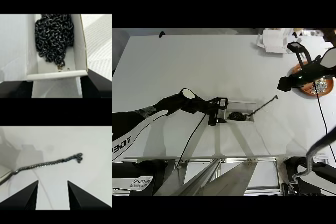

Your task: Fold the box and place the chain.

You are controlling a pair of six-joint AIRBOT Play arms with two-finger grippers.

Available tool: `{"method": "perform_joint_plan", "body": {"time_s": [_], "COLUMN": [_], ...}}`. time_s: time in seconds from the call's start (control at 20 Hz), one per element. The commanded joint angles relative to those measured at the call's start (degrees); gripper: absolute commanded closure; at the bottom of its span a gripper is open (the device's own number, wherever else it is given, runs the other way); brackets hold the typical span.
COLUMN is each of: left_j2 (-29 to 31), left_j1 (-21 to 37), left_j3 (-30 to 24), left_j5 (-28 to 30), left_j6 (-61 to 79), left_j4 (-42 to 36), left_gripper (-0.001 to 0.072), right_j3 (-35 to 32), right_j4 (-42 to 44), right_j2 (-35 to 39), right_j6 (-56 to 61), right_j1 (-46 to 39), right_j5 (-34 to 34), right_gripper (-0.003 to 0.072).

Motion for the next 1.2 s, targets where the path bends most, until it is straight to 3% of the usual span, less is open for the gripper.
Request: {"method": "perform_joint_plan", "body": {"time_s": [0.0,0.45,0.55,1.05,1.15], "left_j2": [0.04,0.04,0.04,0.04,0.04], "left_j1": [0.02,0.02,0.02,0.02,0.02], "left_j3": [0.0,0.0,0.0,0.0,0.0], "left_j5": [0.0,0.0,0.0,0.0,0.0], "left_j6": [0.02,0.02,0.0,0.02,0.02], "left_j4": [0.02,0.02,0.0,0.02,0.02], "left_gripper": [0.0458,0.0458,0.0458,0.0458,0.0458], "right_j3": [0.09,0.09,0.09,0.09,0.09], "right_j4": [-1.27,-3.91,-4.11,-4.02,-4.02], "right_j2": [-6.1,-18.18,-19.71,-21.03,-21.03], "right_j6": [2.34,2.86,2.86,2.86,2.86], "right_j1": [-2.32,-2.32,-2.32,-2.32,-2.32], "right_j5": [-4.46,-6.45,-6.45,-8.66,-8.81], "right_gripper": [0.028,0.0301,0.0361,0.0434,0.0493]}}
